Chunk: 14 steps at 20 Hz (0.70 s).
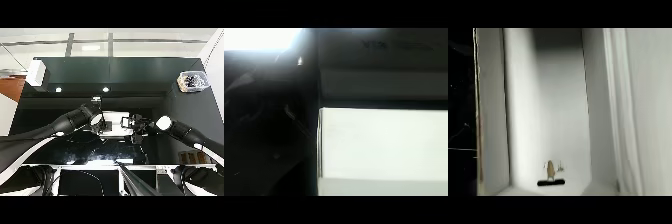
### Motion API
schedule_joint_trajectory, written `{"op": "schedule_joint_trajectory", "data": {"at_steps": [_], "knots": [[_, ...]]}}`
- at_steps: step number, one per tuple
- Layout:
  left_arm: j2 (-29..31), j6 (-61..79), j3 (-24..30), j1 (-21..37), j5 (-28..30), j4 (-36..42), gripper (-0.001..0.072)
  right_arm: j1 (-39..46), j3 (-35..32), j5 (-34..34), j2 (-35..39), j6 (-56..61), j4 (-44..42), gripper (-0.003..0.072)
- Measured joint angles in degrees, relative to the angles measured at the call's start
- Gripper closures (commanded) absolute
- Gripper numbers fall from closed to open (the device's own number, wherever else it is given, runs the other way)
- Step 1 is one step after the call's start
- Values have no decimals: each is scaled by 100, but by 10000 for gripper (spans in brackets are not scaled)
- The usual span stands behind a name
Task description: Fold the box and place the chain.
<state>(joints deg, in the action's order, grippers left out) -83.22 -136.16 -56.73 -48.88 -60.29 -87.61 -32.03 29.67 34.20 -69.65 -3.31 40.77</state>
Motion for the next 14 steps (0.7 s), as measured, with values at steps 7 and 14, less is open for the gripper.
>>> {"op": "schedule_joint_trajectory", "data": {"at_steps": [7,14], "knots": [[-2,212,-2,0,-144,-2,678,188,-9,505,802,822,702,-20],[-11,350,0,-4,-299,70,678,391,-9,1180,1034,1084,966,92]]}}
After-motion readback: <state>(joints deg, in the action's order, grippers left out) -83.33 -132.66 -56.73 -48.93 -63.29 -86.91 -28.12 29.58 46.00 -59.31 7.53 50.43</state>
